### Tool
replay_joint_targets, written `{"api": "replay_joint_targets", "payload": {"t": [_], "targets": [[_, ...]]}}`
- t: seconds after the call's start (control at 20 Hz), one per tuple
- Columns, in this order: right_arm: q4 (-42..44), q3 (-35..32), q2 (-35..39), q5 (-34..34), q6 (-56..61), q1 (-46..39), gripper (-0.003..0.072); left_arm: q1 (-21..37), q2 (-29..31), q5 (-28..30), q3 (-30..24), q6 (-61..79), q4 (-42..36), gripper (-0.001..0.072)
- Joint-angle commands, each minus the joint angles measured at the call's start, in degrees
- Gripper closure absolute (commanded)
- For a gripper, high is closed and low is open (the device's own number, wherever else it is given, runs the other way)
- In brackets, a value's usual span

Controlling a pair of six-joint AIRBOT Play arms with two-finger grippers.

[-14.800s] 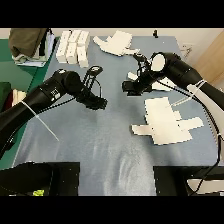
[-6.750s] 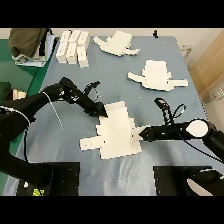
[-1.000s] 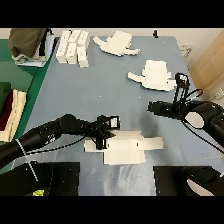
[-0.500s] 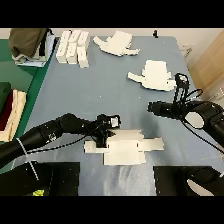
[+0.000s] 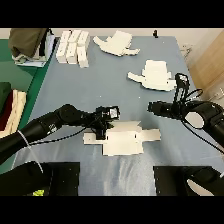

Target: Fold the box.

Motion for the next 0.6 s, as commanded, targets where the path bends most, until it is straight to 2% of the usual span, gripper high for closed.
{"api": "replay_joint_targets", "payload": {"t": [0.0,0.55], "targets": [[0.02,-0.02,0.00,0.00,0.00,0.04,0.0683,-0.37,-3.21,-1.97,0.39,2.25,-1.81,0.0693],[0.02,-0.02,0.00,0.02,-0.90,0.04,0.0683,-0.74,-4.90,-5.42,0.22,-1.38,-2.45,0.0693]]}}
